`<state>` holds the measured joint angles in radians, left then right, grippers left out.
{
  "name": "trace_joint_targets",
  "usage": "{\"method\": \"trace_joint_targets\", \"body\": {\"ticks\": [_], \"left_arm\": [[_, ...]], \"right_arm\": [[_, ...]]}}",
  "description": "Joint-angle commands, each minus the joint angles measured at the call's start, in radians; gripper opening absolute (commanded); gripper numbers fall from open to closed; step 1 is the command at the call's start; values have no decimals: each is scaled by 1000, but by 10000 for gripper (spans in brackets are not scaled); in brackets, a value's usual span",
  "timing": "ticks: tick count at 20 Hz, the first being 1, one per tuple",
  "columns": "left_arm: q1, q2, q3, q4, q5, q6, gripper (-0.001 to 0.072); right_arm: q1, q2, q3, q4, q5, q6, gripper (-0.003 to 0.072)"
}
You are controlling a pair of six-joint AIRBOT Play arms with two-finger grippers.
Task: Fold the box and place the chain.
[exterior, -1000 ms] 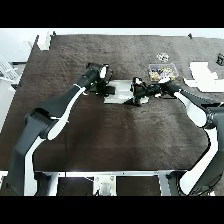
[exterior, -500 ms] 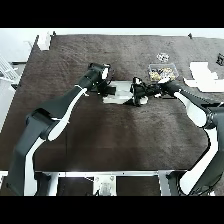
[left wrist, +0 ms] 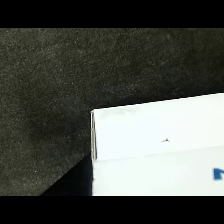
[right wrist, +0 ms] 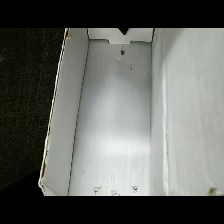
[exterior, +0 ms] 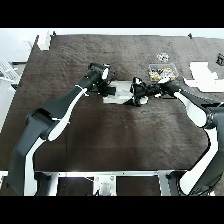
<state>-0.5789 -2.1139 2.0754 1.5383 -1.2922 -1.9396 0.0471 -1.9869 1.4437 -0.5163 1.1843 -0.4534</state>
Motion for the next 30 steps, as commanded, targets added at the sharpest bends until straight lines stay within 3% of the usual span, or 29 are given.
{"method": "trace_joint_targets", "body": {"ticks": [1, 2, 3, 4, 9, 16, 24, 30], "left_arm": [[-1, 0, 0, -2, 1, -1, 22], [0, 0, 0, -6, 1, -1, 87], [0, 0, 0, -11, 2, -2, 319], [0, 0, 0, -17, 1, -2, 425], [0, 3, 0, -37, -3, -5, 420], [65, 16, 0, -217, -72, 45, 439], [152, 124, -3, -254, -175, 232, 439], [282, 187, -10, -582, -158, 627, 438]], "right_arm": [[0, 0, 1, 0, -1, 0, 590], [0, 0, 1, 0, -1, 0, 590], [0, 0, 1, 0, -1, 0, 590], [0, 0, 1, 0, -1, 0, 590], [0, 0, 1, 0, -1, 0, 590], [0, 0, 1, 1, -1, 0, 590], [0, 0, 1, 1, -1, 0, 590], [0, 0, 1, 0, -1, 0, 590]]}}
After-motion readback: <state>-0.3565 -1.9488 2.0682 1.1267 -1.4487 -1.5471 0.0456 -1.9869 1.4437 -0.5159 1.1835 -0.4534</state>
